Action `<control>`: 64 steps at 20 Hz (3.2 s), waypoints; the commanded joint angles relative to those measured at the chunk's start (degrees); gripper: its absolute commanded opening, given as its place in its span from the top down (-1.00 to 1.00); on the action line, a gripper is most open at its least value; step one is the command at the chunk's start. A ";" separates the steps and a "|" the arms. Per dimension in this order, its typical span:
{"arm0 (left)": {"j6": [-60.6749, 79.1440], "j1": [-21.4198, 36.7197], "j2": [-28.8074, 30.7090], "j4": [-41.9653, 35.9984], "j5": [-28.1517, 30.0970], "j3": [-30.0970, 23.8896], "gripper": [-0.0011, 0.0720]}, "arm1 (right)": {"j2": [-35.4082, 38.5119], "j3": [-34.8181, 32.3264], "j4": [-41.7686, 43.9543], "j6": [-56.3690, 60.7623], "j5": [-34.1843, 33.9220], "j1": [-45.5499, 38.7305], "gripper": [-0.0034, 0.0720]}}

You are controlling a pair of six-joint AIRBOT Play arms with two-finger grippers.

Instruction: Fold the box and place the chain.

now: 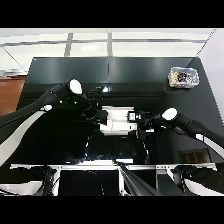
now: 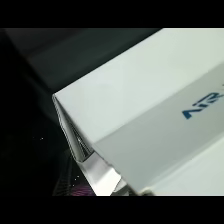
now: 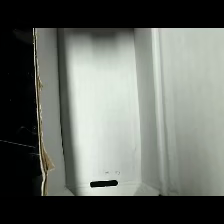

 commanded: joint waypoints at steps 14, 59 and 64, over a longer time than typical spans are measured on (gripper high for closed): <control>-22.69 -9.75 0.02 15.61 4.42 2.01 -0.10 | -0.02 0.04 0.02 0.00 0.02 0.02 0.29; -45.70 -16.57 -2.95 26.21 1.53 4.74 0.26 | -0.02 0.04 0.02 0.00 0.02 0.02 0.29; -45.72 -16.57 -2.93 25.94 1.64 4.74 0.89 | -0.02 0.04 0.02 0.00 0.02 0.02 0.29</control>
